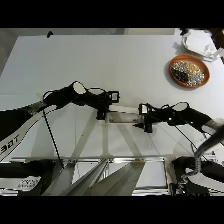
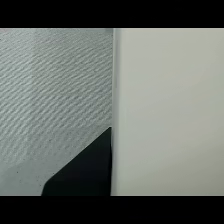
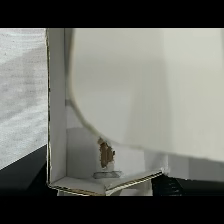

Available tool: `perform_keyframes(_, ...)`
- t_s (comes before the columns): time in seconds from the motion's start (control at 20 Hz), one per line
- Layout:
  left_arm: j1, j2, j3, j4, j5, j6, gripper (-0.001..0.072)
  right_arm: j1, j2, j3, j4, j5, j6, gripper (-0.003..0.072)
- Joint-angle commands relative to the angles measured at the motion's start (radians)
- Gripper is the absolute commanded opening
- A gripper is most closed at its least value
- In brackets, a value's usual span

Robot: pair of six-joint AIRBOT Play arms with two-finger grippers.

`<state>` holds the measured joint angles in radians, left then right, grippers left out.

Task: Fold the box and place the chain.

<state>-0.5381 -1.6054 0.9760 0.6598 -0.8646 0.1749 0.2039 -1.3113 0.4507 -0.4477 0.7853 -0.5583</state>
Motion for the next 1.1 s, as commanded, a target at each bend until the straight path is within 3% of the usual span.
perform_keyframes(0.0,0.0,0.001,0.001,0.0,0.0,0.0,0.0012,0.0,-0.001,0.0,0.0,0.0,0.0,0.0411)
perform_keyframes(0.45,0.0,0.001,0.001,0.0,-0.024,0.0,0.0034,0.001,-0.001,-0.001,0.0,0.0,0.0,0.0411)
perform_keyframes(0.5,0.001,0.003,0.001,0.001,-0.032,0.0,0.0137,0.001,-0.001,-0.001,0.0,0.0,0.0,0.0411)
perform_keyframes(0.6,0.002,0.02,0.001,0.008,-0.04,-0.001,0.0426,0.001,-0.001,-0.001,0.0,0.0,0.0,0.0411)
perform_keyframes(0.65,0.002,0.035,0.001,0.013,-0.042,-0.01,0.0471,0.001,-0.001,-0.001,0.0,0.0,0.0,0.0411)
perform_keyframes(0.75,0.002,0.08,0.001,0.063,-0.042,-0.065,0.0498,0.0,-0.001,0.0,0.0,0.0,0.0,0.0411)
perform_keyframes(1.05,0.003,0.234,0.001,0.436,-0.09,-0.362,0.05,0.001,-0.001,0.0,0.0,0.001,0.0,0.0411)
